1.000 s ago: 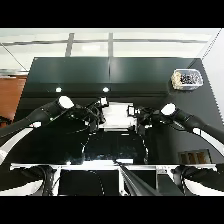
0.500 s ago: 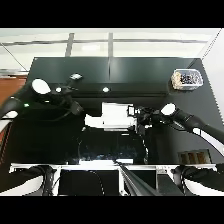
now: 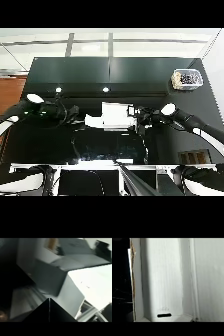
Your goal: Fold the box and place the chain.
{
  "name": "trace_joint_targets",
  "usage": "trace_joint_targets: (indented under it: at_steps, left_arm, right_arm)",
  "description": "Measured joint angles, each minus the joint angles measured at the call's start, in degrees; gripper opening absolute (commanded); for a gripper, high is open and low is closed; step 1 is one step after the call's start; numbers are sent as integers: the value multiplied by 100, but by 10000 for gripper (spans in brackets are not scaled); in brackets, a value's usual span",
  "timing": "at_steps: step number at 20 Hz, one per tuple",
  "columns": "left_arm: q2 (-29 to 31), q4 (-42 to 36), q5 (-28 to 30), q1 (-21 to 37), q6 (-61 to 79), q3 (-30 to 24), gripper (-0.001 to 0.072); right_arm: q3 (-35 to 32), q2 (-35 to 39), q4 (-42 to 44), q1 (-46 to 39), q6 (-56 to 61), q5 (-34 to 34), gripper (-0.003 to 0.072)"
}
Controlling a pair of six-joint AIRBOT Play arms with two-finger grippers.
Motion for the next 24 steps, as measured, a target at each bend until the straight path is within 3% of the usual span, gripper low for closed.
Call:
trace_joint_targets:
  at_steps: [7, 8, 9, 10, 11, 20, 23, 24]
  left_arm:
    - [-544, -271, 52, -669, 162, 337, 37]
    - [-564, -291, -44, -664, 238, 354, 132]
    - [-579, -297, -109, -645, 339, 367, 298]
    - [-588, -352, -227, -629, 457, 376, 525]
    - [-595, -472, -363, -614, 595, 389, 651]
    - [-614, -1088, -772, -785, 1410, 719, 651]
    - [-614, -1137, -772, -981, 1438, 896, 619]
    - [-614, -1145, -767, -1062, 1419, 960, 545]
  right_arm:
    - [0, 0, -2, 0, -2, 0, 477]
    - [0, 0, -2, 0, -2, 0, 477]
    - [0, 0, -2, 0, 0, 0, 477]
    - [0, 0, -2, 0, 0, 0, 477]
    - [0, 0, -2, 0, 0, 0, 477]
    - [0, 0, -2, 0, -2, 2, 477]
    - [0, 0, -4, 7, 0, 0, 477]
    - [-2, 0, -4, 7, -2, 0, 477]
